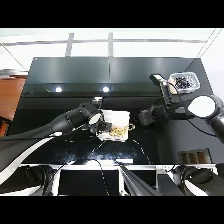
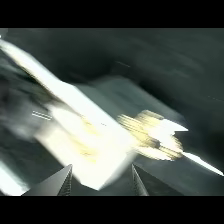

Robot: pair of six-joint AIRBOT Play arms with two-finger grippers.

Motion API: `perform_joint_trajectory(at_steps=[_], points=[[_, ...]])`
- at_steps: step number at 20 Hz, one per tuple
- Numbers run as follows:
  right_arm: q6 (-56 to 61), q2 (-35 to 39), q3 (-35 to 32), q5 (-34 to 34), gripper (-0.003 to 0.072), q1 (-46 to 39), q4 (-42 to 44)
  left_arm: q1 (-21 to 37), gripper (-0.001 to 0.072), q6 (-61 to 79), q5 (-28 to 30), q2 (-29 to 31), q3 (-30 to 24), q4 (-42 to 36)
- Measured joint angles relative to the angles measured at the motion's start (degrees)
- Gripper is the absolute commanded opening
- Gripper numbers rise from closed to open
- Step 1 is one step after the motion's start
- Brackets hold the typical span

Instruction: Fold the box and place the chain.

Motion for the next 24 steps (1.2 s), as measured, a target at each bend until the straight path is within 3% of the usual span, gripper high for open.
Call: perform_joint_trajectory(at_steps=[1, 2, 5, 9, 12, 17, 24], points=[[-0.11, 0.28, -0.72, 0.79, 0.0656, -0.98, -4.26, 0.0, 0.003, 0.02, 0.04, 0.02, 0.0, 0.0], [-0.13, 0.44, -1.7, 1.05, 0.07, -1.64, -7.93, 0.0, 0.003, 0.02, 0.13, 0.0, 0.0, 0.0], [-2.1, 0.74, -5.9, -1.75, 0.0699, -2.64, -15.26, 0.0, 0.003, 0.0, 0.33, 0.0, 0.0, 0.0], [-16.48, 0.79, -11.3, -11.08, 0.0691, -1.53, -15.34, 0.0, 0.003, -0.17, 0.68, -0.02, 0.0, 0.0], [-31.52, -1.14, -13.7, -16.24, 0.0691, -0.66, -10.73, 0.0, 0.003, -0.37, 0.81, -0.09, 0.0, 0.0], [-50.62, -5.38, -14.88, -18.16, 0.0691, -0.26, 1.25, 0.04, 0.003, -0.39, 0.61, -0.09, 0.0, -0.02], [-62.58, -8.33, -15.13, -18.43, 0.0691, -0.2, 9.35, 0.04, 0.003, -0.42, 0.57, -0.09, 0.0, 0.0]])
